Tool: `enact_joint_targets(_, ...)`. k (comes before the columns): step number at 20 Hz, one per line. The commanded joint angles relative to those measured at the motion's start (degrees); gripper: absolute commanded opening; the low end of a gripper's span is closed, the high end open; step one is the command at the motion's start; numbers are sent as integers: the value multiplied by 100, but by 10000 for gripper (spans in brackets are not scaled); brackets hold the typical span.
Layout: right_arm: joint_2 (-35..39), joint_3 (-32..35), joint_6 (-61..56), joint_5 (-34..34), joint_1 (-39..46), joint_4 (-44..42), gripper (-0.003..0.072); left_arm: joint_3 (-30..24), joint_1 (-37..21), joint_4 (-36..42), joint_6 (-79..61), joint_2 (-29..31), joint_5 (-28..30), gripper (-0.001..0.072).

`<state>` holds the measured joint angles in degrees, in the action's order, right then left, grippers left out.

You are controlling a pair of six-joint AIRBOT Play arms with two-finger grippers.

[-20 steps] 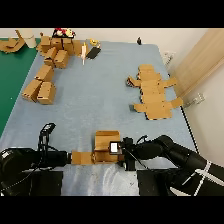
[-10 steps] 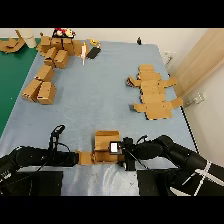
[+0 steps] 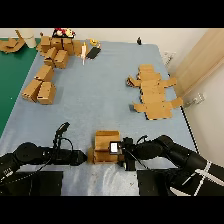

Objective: Fold the box.

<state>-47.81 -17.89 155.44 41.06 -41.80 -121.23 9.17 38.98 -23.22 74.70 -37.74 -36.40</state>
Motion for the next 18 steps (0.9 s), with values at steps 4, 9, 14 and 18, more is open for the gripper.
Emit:
enact_joint_targets(4,2,-2,-2,-2,-2,-2,502,4,-4,533,-584,-13,-9,14)
enact_joint_targets(9,2,-2,-2,-2,-2,-2,502,4,-4,1038,-1128,-13,-11,207)
enact_joint_targets(14,2,-2,-2,-4,-2,-2,503,7,-4,1071,-1121,-13,-26,206)
enact_joint_targets(18,2,-2,-2,-2,-2,-2,502,7,-4,1233,-1126,-13,9,206)
